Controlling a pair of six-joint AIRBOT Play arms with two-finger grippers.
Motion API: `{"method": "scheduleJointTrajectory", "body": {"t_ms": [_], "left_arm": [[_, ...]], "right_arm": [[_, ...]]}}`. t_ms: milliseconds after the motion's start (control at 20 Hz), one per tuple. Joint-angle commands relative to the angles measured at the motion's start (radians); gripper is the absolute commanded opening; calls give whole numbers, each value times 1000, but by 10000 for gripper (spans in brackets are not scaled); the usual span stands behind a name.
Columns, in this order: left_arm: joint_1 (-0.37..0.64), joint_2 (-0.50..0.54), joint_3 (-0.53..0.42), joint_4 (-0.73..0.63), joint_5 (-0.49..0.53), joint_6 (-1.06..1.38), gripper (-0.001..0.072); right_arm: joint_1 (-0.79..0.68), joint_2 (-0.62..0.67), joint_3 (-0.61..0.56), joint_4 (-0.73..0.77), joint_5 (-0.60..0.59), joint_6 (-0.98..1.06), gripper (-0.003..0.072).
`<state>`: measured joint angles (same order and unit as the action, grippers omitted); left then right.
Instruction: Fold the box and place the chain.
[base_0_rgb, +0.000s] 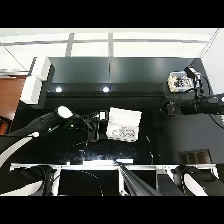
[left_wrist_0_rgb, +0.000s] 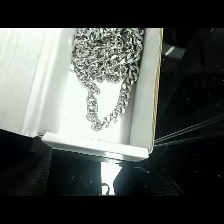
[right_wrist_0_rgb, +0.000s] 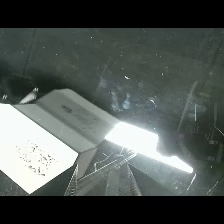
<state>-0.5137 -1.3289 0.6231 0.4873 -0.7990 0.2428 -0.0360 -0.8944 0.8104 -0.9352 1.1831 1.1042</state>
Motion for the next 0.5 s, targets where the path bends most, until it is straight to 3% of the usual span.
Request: {"method": "scheduleJointTrajectory", "body": {"t_ms": [0, 450], "left_arm": [[-4, -1, 1, -5, 22, 3, 707], [-3, -13, 47, 77, -18, -2, 705]], "right_arm": [[0, 0, -1, 1, 2, 3, 379], [0, 0, -1, 1, 3, 4, 379]]}}
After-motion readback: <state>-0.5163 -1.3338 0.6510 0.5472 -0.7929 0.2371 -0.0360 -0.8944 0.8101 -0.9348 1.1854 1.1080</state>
